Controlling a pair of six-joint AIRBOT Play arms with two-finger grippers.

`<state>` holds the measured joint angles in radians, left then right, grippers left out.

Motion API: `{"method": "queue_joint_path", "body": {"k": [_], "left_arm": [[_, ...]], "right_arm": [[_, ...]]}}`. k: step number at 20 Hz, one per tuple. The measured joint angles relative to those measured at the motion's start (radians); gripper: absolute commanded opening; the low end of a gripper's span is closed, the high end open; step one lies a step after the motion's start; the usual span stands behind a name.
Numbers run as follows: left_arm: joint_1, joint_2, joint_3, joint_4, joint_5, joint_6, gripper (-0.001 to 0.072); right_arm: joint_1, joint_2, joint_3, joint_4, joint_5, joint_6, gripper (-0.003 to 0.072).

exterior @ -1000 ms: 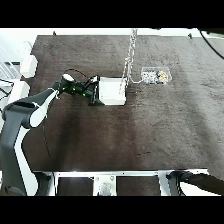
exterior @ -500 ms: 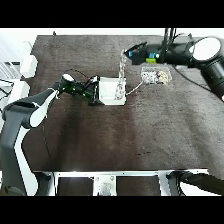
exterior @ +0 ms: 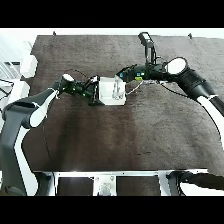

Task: Fold the box and place the chain.

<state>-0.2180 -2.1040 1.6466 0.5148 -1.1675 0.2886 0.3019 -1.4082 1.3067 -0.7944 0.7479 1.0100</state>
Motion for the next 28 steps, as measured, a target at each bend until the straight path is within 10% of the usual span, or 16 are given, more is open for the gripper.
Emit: {"method": "queue_joint_path", "body": {"k": [10,20,23,28], "left_arm": [[0.0,0.0,0.0,0.0,0.0,0.0,0.0376],[0.0,0.0,0.0,0.0,0.0,0.0,0.0377],[0.0,0.0,0.0,0.0,0.0,0.0,0.0376],[0.0,0.0,0.0,0.0,0.0,0.0,0.0377]], "right_arm": [[-0.225,-0.042,-0.09,-0.02,-0.095,0.041,0.0482],[-0.293,-0.364,0.006,0.088,-0.208,0.069,0.0469],[-0.286,-0.426,0.045,0.124,-0.214,0.068,0.0055],[-0.28,-0.397,0.074,0.154,-0.185,0.047,0.0008]]}}
